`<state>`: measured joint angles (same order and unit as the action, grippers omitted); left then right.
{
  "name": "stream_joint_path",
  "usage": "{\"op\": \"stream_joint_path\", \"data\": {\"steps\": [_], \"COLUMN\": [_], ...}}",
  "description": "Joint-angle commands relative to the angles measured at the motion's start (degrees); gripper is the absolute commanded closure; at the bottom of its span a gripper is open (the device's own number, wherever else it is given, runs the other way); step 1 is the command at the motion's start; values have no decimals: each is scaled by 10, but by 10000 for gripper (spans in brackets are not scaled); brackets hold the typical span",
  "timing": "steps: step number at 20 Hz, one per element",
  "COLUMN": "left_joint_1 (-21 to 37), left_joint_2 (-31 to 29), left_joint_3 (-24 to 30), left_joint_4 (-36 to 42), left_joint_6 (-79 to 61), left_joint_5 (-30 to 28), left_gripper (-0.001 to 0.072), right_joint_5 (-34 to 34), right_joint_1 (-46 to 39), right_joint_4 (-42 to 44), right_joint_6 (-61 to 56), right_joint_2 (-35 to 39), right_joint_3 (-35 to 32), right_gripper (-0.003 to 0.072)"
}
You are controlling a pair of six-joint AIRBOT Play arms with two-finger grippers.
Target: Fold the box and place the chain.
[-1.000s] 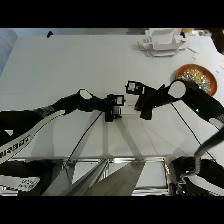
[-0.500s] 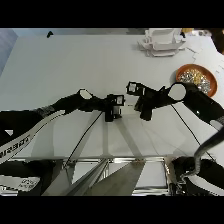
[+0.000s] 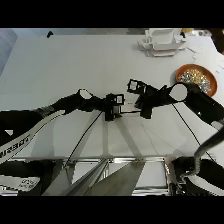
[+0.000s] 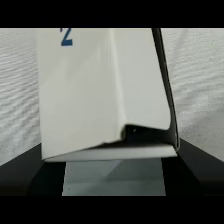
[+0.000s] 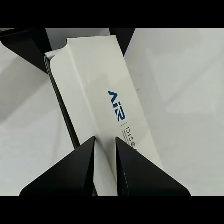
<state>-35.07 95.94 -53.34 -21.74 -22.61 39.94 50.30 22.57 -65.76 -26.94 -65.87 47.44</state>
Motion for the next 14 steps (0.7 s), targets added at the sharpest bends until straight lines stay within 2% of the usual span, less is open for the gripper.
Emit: {"op": "stream_joint_path", "data": {"steps": [1,14], "left_joint_1": [0,0], "left_joint_2": [0,0], "left_joint_3": [0,0], "left_joint_4": [-1,-1], "left_joint_6": [0,0], "left_joint_5": [1,2], "left_gripper": [627,627], "right_joint_5": [-5,-64], "right_joint_1": [0,0], "right_joint_4": [14,62], "right_joint_6": [1,2], "right_joint_2": [0,0], "right_joint_3": [-12,-28], "right_gripper": [564,564]}}
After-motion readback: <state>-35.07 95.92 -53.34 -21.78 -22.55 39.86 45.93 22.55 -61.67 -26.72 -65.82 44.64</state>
